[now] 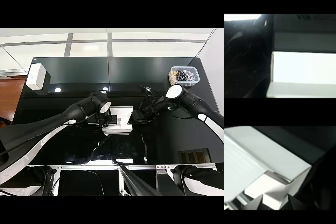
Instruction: Fold the box and place the chain.
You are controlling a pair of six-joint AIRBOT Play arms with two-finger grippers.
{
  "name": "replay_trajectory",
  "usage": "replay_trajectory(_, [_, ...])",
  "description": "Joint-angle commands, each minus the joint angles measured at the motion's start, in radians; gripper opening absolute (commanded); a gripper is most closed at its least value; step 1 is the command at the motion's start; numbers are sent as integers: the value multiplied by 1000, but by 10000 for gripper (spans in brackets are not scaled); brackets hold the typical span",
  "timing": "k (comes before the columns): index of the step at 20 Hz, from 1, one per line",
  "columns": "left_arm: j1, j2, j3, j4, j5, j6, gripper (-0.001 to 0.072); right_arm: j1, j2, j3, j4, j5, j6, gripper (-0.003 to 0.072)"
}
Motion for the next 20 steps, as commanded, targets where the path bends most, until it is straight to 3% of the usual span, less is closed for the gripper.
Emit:
replay_trajectory(1, [1, 0, 1, 1, 0, 0, 26, 61, 0, 25, -129, -44, 135, 336])
replay_trajectory(6, [1, 0, 1, 1, 0, 0, 27, 163, -1, 35, -319, -114, 319, 334])
replay_trajectory(7, [1, 0, 1, 1, 0, 0, 27, 184, -1, 35, -370, -130, 366, 260])
replay_trajectory(8, [1, 0, 1, 1, 0, 0, 27, 201, -1, 35, -404, -146, 405, 235])
replay_trajectory(11, [1, 0, 1, 1, 0, 0, 27, 243, -3, 35, -455, -179, 509, 235])
replay_trajectory(17, [1, 0, 1, 5, -2, 1, 27, 364, -26, 103, -748, -166, 743, 236])
replay_trajectory(20, [1, 0, 1, 5, -2, 1, 27, 389, -66, 152, -758, -123, 814, 236])
